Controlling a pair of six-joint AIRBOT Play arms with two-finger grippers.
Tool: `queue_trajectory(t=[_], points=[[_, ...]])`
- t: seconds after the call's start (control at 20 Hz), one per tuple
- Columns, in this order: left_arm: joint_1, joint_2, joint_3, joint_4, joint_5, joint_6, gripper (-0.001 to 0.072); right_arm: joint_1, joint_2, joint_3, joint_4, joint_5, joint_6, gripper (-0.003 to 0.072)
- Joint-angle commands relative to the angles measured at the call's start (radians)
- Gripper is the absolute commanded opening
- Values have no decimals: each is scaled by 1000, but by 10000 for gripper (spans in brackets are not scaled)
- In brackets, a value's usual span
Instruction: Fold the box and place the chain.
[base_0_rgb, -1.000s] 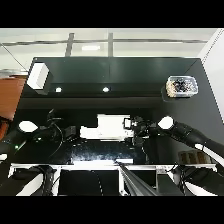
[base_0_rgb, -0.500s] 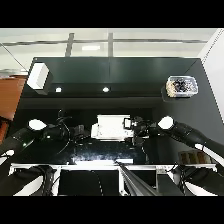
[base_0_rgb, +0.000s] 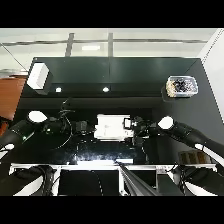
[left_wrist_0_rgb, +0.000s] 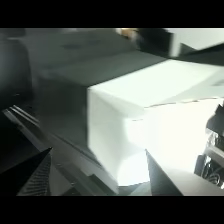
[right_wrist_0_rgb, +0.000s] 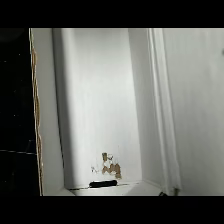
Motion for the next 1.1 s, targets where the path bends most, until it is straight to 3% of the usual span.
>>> queue_trajectory(t=[0.0,0.1,0.25,0.6,1.05], points=[[-56,0,23,-4,24,-10,667,1,0,0,0,0,0,541],[-74,0,24,-3,33,-25,664,1,0,0,0,0,0,541],[-88,0,24,-4,30,-34,464,1,0,0,0,0,0,541],[-167,0,52,7,90,-87,451,1,0,0,0,0,0,541],[-271,0,134,237,127,-400,451,1,0,0,0,0,0,541]])
